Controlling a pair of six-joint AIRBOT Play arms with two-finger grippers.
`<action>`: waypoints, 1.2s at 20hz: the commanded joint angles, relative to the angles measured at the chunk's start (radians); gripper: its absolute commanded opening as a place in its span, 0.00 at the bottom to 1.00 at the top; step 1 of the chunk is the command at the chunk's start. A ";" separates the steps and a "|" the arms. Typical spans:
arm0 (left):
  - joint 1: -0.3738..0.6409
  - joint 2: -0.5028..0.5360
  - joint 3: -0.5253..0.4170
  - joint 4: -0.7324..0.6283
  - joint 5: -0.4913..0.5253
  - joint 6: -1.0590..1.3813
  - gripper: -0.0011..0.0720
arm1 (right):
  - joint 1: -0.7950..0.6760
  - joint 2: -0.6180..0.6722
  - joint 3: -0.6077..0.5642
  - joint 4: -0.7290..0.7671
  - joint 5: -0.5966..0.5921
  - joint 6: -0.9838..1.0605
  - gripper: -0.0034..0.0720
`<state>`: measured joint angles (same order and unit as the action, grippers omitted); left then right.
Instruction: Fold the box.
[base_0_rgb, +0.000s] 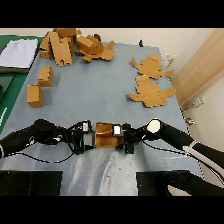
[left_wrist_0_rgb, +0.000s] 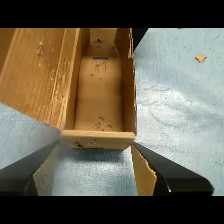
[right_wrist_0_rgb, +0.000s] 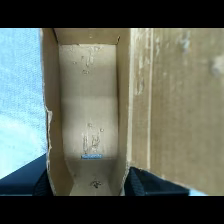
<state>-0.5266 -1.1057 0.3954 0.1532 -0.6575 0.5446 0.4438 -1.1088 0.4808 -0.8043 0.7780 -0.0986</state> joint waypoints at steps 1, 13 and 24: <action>-0.033 -0.029 0.031 0.000 0.030 -0.042 0.96 | 0.000 0.001 0.000 0.000 0.000 0.000 0.65; -0.055 -0.038 0.040 0.029 -0.006 -0.075 0.96 | 0.000 0.001 0.000 0.000 0.000 0.000 0.65; -0.122 -0.038 0.044 0.117 0.074 -0.165 0.96 | 0.000 0.001 0.000 0.000 0.000 0.000 0.65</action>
<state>-0.6445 -1.1431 0.4385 0.2619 -0.5983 0.3988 0.4446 -1.1088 0.4812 -0.8043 0.7784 -0.1001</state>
